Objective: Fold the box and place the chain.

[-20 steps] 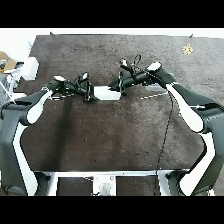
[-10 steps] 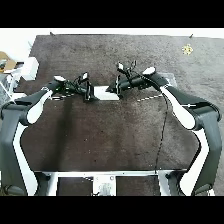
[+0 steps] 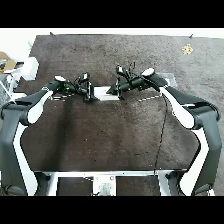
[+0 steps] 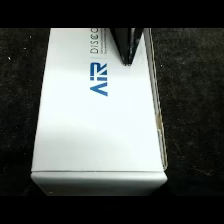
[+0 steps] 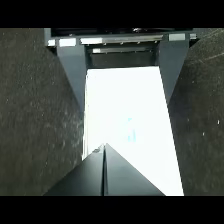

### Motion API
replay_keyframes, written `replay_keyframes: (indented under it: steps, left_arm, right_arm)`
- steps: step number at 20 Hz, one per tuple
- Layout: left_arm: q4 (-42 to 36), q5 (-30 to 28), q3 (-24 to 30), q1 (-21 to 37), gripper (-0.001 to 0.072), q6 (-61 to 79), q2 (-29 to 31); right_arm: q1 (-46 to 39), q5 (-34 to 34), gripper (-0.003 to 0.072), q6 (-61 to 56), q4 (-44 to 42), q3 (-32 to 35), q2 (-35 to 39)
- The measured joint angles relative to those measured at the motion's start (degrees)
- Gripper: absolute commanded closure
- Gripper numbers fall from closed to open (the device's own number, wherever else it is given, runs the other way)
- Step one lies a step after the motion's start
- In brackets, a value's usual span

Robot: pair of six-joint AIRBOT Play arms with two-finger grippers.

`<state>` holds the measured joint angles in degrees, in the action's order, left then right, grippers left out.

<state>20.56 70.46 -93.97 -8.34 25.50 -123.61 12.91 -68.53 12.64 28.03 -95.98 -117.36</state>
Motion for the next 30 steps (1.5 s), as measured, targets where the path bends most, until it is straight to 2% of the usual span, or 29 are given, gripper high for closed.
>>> replay_keyframes:
  steps: [2, 5, 9, 13, 18, 23, 26, 29, 30]
  left_arm:
    - [-0.17, 0.11, 0.0, 0.07, 0.0186, -0.22, 0.0]
    - [-0.22, 0.04, 0.0, 0.11, 0.0186, -0.2, 0.0]
    - [-0.13, 0.04, 0.0, 0.11, 0.0186, -0.02, 0.0]
    - [-0.09, 0.04, 0.0, 0.11, 0.0186, -0.02, 0.02]
    - [-0.04, 0.02, 0.0, 0.09, 0.0186, 0.0, 0.02]
    - [-0.04, 0.02, 0.0, 0.09, 0.0187, 0.02, 0.02]
    - [-0.24, 0.02, 0.0, 0.09, 0.0186, 0.02, 0.0]
    - [-0.76, 0.02, 0.0, 0.09, 0.0188, 0.02, 0.0]
    - [-0.83, 0.0, 0.0, 0.11, 0.025, 0.0, 0.0]
  right_arm:
    - [-0.17, 0.39, 0.0684, 0.22, 0.37, 0.07, 2.95]
    - [-0.24, 3.37, 0.0685, -2.62, -3.63, 1.18, 10.86]
    - [-1.44, 13.51, 0.0684, -6.93, -4.72, 10.01, 25.66]
    - [-5.16, 27.89, 0.0683, -11.13, -5.07, 28.2, 44.06]
    - [-10.08, 46.01, 0.0682, -15.32, -5.92, 57.09, 70.73]
    - [-11.45, 58.75, 0.0682, -16.63, -8.52, 81.11, 94.73]
    - [-11.67, 63.14, 0.0682, -16.83, -10.32, 90.07, 104.78]
    - [-11.74, 65.07, 0.0682, -16.92, -11.1, 94.86, 110.25]
    - [-11.8, 65.29, 0.0682, -16.94, -11.19, 95.67, 111.01]
